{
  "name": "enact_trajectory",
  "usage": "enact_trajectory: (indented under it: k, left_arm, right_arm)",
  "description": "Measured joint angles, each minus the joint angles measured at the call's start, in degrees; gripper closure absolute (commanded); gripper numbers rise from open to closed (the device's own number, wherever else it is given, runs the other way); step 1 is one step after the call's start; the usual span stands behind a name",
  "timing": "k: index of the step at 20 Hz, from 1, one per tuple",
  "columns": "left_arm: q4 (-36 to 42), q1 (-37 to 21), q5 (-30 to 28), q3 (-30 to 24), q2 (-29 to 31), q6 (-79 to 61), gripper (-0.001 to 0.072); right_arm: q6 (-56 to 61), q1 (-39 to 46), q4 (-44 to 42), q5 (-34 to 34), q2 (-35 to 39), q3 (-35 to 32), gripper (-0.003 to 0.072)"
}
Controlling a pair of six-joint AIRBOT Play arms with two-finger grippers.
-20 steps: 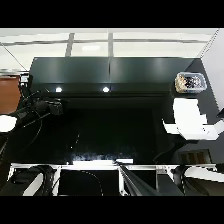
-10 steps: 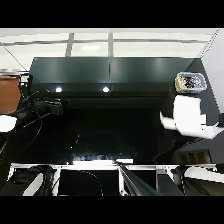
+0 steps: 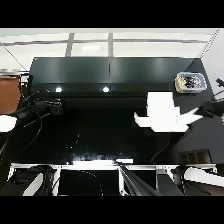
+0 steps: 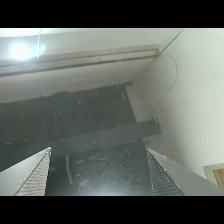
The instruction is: Fold the box and place the chain.
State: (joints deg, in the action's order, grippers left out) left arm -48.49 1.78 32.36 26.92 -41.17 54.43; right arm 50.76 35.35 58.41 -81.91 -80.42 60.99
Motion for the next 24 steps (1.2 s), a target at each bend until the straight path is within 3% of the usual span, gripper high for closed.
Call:
enact_trajectory:
  k: [3,8,12,16,22,24]
  left_arm:
    - [0.61,0.0,2.4,0.0,-0.09,0.0,0.0003]
    - [6.54,1.9,8.92,-0.13,-1.68,0.07,0.0003]
    - [10.29,6.86,10.6,-0.11,-5.95,0.24,0.0003]
    - [12.44,9.27,11.17,3.1,-15.54,7.06,0.0003]
    - [17.11,10.12,30.01,11.39,-35.71,-0.44,0.0027]
    - [18.4,10.19,35.76,13.0,-40.63,-4.96,0.0118]
  right_arm:
    - [-1.57,-5.4,-10.19,1.16,4.13,-5.18,0.0677]
    - [-9.94,-15.85,-30.47,11.91,19.21,-27.02,0.0677]
    - [-14.05,-25.11,-39.93,18.82,27.47,-40.17,0.0677]
    - [-14.82,-33.75,-43.34,22.34,29.92,-45.18,0.0677]
    - [-14.95,-41.24,-44.59,26.6,30.69,-46.82,0.0677]
    - [-14.95,-41.99,-44.63,27.17,30.77,-46.95,0.0677]
